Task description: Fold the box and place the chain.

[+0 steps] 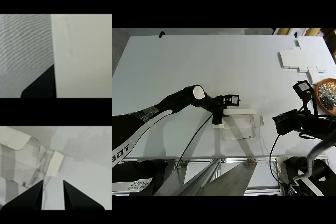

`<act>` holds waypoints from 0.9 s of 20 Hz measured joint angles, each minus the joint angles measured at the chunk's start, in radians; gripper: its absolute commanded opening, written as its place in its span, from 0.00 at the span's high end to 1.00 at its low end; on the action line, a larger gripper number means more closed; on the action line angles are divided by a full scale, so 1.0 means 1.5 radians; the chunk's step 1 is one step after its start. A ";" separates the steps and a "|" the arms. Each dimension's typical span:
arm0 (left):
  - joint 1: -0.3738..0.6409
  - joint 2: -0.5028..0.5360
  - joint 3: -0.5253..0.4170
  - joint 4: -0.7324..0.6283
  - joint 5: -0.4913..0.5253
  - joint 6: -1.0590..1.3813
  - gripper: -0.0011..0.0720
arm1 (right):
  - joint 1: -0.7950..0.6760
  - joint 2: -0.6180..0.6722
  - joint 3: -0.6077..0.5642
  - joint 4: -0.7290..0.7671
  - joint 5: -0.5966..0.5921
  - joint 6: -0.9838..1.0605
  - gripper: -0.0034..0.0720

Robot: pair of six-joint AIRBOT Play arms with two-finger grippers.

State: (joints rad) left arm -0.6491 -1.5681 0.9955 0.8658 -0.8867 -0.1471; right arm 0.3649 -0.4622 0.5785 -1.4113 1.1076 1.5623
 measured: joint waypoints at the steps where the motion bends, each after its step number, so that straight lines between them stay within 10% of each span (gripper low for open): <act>1: 0.000 0.000 0.000 0.000 0.000 0.000 0.97 | 0.000 0.000 0.000 -0.001 0.000 0.000 0.59; 6: 0.000 0.000 0.000 0.000 -0.001 0.000 0.97 | 0.000 0.000 0.000 -0.002 0.009 0.000 0.63; 10: 0.000 0.000 0.000 0.000 -0.001 0.000 0.97 | 0.000 0.000 0.000 0.001 0.021 -0.018 0.94; 18: 0.000 0.000 0.000 -0.001 -0.001 0.000 0.97 | 0.006 0.000 -0.009 0.133 0.049 -0.203 0.94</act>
